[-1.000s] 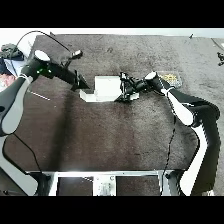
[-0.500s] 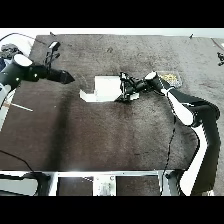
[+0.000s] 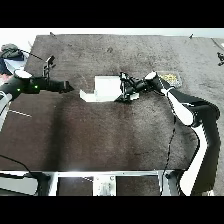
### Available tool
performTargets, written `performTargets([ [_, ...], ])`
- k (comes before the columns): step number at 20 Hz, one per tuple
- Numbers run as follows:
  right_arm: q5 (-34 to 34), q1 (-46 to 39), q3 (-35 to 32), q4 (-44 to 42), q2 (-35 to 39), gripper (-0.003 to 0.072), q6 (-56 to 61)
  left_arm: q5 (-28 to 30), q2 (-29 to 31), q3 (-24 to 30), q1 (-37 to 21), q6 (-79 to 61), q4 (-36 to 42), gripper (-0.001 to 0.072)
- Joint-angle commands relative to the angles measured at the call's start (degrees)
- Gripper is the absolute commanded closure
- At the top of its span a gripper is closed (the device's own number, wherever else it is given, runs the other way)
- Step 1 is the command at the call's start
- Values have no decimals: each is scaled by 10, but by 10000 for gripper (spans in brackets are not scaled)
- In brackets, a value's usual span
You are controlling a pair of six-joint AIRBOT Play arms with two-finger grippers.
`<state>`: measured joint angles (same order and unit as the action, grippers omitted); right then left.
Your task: Fold the box and place the chain.
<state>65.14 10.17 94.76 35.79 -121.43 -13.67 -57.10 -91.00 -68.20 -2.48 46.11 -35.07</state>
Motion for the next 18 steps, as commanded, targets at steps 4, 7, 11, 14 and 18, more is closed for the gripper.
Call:
performTargets([
  [4, 0, 0, 0, 0, 0, 245, 0, -5, -67, 5, -1, -2, 45, 701],
  [7, 0, 0, 0, 0, 0, 245, 0, 12, -80, 5, -1, -1, 57, 702],
  [11, 0, 0, 0, 0, 0, 245, 0, 6, -118, 5, 1, -1, 102, 701],
  [14, 0, 0, 0, 0, 0, 246, 0, -5, -141, 5, 17, -22, 136, 701],
  [18, 0, 0, 0, 0, 0, 246, 0, 35, -153, 5, 51, -31, 163, 700],
])
